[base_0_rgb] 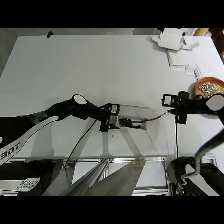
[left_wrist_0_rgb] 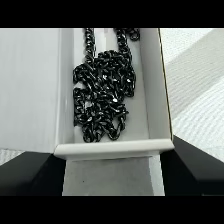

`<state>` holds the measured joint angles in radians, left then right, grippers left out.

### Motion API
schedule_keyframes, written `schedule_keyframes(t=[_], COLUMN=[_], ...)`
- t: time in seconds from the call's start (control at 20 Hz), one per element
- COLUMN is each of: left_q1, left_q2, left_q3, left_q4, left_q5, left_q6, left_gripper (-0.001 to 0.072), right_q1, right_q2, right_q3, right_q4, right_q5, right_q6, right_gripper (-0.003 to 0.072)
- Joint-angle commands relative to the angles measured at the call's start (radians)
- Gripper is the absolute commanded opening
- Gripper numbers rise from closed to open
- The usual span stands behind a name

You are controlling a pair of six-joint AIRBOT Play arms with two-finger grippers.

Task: Fold the box and place the chain.

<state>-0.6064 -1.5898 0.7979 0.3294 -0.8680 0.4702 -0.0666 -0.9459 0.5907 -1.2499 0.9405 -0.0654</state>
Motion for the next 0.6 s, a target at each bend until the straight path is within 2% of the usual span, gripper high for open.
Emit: schedule_keyframes(t=[0.0,0.35,0.55], left_q1=[0.000,0.000,0.000], left_q2=[0.000,0.000,0.000], left_q3=[0.000,0.000,0.000], left_q4=[0.000,0.000,0.000], left_q5=[0.000,0.000,0.000], left_q6=[0.000,0.000,0.000], left_gripper=[0.0272,0.0272,0.0272], right_q1=[-0.010,0.011,0.011], right_q2=[-0.092,-0.194,-0.241], right_q3=[0.001,0.001,0.001], right_q4=[-0.022,0.043,0.051], right_q5=[0.000,-0.021,-0.021], right_q6=[-0.109,-0.245,-0.258], right_gripper=[0.0172,0.0172,0.0172])
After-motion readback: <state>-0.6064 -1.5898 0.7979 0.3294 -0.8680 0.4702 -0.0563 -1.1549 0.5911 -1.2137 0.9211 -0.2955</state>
